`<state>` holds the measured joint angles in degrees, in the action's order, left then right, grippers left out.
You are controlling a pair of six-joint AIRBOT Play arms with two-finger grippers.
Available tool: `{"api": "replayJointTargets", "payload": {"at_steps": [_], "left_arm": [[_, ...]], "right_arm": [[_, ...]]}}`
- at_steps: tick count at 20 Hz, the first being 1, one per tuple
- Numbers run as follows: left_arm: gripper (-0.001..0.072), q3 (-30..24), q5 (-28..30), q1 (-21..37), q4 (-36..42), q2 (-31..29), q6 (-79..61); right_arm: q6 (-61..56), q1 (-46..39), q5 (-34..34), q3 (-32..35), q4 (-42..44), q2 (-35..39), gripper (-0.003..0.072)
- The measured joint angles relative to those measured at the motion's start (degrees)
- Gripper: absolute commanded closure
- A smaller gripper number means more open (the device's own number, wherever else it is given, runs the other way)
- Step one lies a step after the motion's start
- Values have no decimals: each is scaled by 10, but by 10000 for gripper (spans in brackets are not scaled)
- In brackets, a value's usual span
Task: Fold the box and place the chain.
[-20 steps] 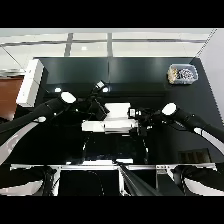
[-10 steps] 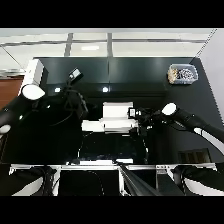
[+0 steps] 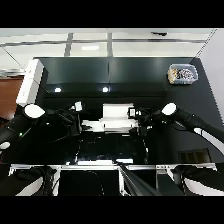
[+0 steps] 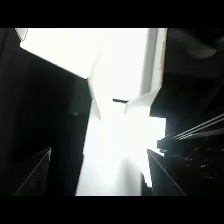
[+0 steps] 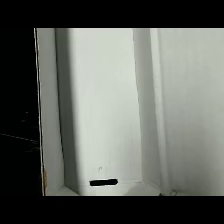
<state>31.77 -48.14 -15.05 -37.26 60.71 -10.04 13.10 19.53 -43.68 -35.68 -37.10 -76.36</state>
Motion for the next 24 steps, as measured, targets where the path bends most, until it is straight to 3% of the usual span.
{"api": "replayJointTargets", "payload": {"at_steps": [3, 5, 6, 8, 9, 10, 15, 16, 24], "left_arm": [[-1, 5, 22, -28, 1, 32, -50], [46, 12, 33, -51, 2, 57, -64], [159, 15, 38, -62, 4, 69, -66], [259, 19, 46, -78, 15, 89, -65], [390, 21, 56, -83, 26, 96, -65], [445, 22, 58, -87, 36, 100, -63], [451, 29, 66, -101, 70, 110, -61], [484, 30, 66, -105, 74, 111, -61], [484, 35, 77, -137, 124, 129, -61]], "right_arm": [[0, 0, 0, 0, 0, 0, 443], [0, 0, 0, 0, 0, 0, 443], [0, 0, 0, 0, 0, 0, 443], [0, 0, 0, 0, 0, 0, 443], [0, 0, 0, 0, 0, 0, 443], [0, 0, 0, 0, 0, 0, 443], [0, 0, 0, 0, 0, 0, 443], [0, 0, 0, 0, 0, 0, 444], [0, 0, 0, 0, -1, 0, 443]]}}
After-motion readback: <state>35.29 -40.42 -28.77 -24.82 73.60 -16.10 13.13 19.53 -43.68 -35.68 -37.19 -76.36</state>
